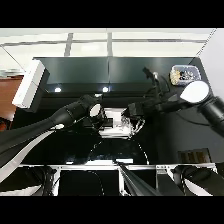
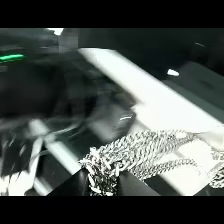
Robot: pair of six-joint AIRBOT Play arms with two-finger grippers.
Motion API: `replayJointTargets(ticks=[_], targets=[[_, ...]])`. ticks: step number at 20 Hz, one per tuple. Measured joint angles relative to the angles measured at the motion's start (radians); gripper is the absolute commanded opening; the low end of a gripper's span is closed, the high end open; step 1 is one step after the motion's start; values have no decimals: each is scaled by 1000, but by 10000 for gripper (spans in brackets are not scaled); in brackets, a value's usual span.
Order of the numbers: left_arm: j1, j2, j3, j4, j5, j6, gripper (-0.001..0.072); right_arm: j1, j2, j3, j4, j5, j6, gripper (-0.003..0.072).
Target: Fold the box and place the chain.
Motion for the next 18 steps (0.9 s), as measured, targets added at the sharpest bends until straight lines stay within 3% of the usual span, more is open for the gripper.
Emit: replayJointTargets(ticks=[1,4,7,10,11,12,15,18], targets=[[0,0,0,0,0,0,25,5,-3,-38,-1,-40,11,390],[0,0,0,2,-3,0,26,-5,-4,-91,-27,-67,26,377],[0,0,0,3,-3,0,25,-89,42,-95,-159,36,29,377],[0,0,0,3,-3,0,26,-187,169,-151,-343,113,-11,381],[0,0,0,3,-3,0,25,-206,218,-192,-380,109,-39,452],[0,0,0,3,-2,0,26,-218,256,-238,-399,83,-61,719],[0,0,0,3,-2,0,26,-214,316,-383,-403,-49,-172,720],[0,0,0,3,-2,0,26,-152,322,-479,-362,-191,-476,720]])
